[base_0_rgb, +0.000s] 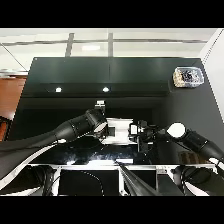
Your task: Fold the box and place the chain.
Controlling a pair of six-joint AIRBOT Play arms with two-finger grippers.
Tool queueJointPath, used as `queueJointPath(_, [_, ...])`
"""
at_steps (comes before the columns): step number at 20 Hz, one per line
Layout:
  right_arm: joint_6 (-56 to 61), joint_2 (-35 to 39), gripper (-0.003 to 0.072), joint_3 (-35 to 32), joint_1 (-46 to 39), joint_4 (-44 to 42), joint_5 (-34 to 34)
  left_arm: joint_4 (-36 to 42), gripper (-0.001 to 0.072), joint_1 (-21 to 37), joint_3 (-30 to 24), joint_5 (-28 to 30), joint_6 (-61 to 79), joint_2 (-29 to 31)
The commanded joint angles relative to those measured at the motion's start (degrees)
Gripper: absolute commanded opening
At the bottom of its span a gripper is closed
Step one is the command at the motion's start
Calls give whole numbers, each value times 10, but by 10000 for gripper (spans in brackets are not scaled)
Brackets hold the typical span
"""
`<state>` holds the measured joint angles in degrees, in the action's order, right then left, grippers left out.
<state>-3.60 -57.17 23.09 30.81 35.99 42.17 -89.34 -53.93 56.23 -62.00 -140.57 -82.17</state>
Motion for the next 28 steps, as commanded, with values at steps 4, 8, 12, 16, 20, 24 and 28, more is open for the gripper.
queueJointPath(4, [19,-22,119,0,26,-57,-45,0,31,0,0,2,0,0])
queueJointPath(8, [19,-22,263,0,26,-57,-54,0,31,0,0,2,0,0])
queueJointPath(12, [22,-22,141,0,26,-54,-54,0,31,0,0,2,0,0])
queueJointPath(16, [31,-22,138,0,26,-54,-66,0,31,0,0,2,0,0])
queueJointPath(20, [32,-20,147,2,23,-54,-66,0,31,0,0,2,0,0])
queueJointPath(24, [129,40,43,24,-29,-26,16,0,31,0,0,2,0,0])
queueJointPath(28, [360,139,41,24,-163,106,124,0,31,0,0,2,0,0])
